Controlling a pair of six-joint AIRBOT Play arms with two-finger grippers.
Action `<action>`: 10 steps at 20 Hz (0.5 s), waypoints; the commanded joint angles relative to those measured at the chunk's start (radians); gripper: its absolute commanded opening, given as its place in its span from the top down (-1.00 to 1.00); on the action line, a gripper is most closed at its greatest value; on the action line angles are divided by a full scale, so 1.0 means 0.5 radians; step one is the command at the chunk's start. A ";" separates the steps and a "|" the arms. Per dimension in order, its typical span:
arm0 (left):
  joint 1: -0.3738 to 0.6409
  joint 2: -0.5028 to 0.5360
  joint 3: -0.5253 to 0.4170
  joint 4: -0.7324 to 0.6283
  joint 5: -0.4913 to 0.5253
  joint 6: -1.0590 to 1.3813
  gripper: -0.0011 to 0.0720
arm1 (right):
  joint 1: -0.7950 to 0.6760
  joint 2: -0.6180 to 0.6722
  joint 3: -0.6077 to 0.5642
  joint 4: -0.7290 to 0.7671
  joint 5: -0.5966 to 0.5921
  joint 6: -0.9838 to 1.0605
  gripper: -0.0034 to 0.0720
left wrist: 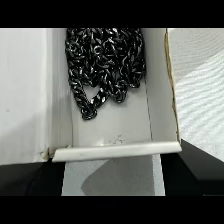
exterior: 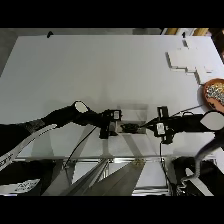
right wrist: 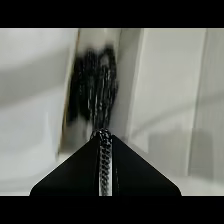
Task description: Fold the box and place the chain.
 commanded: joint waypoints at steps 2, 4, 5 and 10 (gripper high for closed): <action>0.002 0.001 -0.001 0.001 0.001 0.000 0.18 | 0.173 0.073 0.002 0.615 -0.135 -0.004 0.85; 0.002 0.001 -0.001 0.001 0.001 0.000 0.18 | 0.257 0.045 0.002 0.600 -0.330 -0.003 0.85; 0.002 0.001 -0.001 0.001 0.001 0.000 0.18 | 0.288 0.017 0.002 0.605 -0.373 -0.003 0.85; 0.002 0.001 -0.001 0.001 0.001 0.000 0.18 | 0.427 -0.232 0.002 0.601 -0.396 -0.004 0.85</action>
